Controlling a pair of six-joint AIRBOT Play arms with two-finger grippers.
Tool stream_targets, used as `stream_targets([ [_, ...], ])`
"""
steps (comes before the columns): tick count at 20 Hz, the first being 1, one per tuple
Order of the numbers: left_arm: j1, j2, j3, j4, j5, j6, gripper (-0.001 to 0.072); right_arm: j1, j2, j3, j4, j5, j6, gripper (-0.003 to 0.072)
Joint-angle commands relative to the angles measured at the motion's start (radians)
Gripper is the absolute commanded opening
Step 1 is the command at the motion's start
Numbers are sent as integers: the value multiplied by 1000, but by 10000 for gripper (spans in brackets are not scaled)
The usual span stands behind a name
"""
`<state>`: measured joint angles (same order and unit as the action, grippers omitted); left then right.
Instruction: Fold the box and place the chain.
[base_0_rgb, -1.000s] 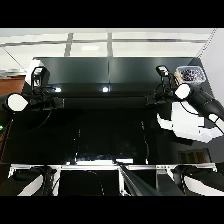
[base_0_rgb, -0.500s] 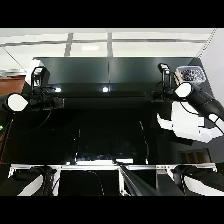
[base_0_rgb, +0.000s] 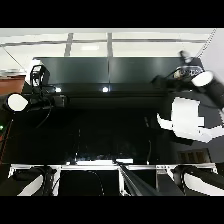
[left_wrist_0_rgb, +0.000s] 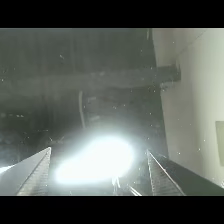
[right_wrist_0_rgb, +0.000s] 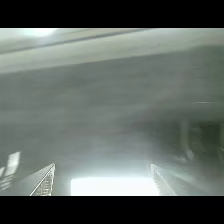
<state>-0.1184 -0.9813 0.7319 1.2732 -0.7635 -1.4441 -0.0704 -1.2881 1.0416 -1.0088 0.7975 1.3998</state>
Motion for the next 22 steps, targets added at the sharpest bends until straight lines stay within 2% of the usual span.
stream_targets([
  [1,1,-2,0,2,-50,0,705,-296,0,134,-310,349,134,720],
  [4,1,-2,0,-21,-57,-4,706,-586,-7,136,-399,491,114,720],
  [7,1,-2,0,-63,-55,-4,706,-798,-40,136,-341,549,-55,720],
  [11,0,-2,0,-87,-55,-4,705,-943,-109,93,-336,595,-200,719],
  [16,0,-2,0,-115,-50,-4,705,-964,-161,-3,-317,561,-445,717],
  [17,0,-2,0,-119,-54,-4,705,-961,-161,-8,-293,537,-492,615],
  [18,0,-2,0,-131,-57,-4,705,-960,-161,-8,-255,516,-518,482],
  [20,-3,-2,0,-139,-58,-4,705,-960,-161,-8,-188,489,-546,430],
  [21,-6,-2,0,-138,-58,-4,705,-960,-161,-8,-156,501,-553,228],
  [22,-6,-2,0,-140,-59,-4,705,-958,-161,-8,-131,528,-560,106],
])
